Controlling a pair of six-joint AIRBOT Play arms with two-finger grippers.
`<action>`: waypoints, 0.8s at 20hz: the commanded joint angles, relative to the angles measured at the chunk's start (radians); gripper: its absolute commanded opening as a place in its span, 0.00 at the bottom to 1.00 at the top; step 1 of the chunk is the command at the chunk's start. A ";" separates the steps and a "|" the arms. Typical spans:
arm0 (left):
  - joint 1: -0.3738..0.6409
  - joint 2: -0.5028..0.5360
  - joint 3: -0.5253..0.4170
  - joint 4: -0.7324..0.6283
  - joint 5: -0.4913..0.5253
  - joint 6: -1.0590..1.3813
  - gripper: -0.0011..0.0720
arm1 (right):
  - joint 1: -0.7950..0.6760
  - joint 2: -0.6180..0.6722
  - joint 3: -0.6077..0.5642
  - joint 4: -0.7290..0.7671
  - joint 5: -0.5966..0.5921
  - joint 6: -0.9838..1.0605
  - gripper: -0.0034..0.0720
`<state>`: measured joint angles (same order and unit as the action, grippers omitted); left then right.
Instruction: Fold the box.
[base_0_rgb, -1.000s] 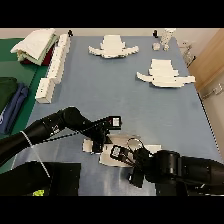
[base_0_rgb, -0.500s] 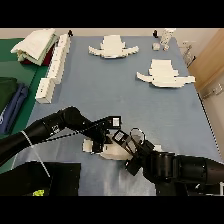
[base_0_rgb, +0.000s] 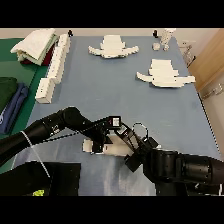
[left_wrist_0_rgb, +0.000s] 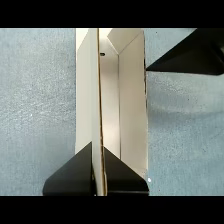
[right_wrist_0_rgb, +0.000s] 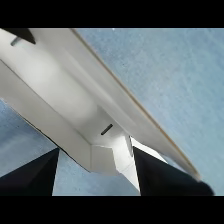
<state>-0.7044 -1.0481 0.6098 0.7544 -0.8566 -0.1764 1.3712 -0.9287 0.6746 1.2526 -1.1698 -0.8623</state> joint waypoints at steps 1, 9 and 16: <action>0.000 0.000 0.001 0.000 0.000 0.000 0.04 | 0.000 0.000 0.005 -0.019 -0.017 0.021 0.97; 0.000 0.000 0.001 0.000 0.000 0.000 0.04 | -0.057 0.122 -0.143 -0.011 0.175 -0.146 1.00; 0.000 0.000 0.001 0.000 0.000 0.000 0.04 | -0.343 0.288 -0.285 0.265 0.366 -0.772 1.00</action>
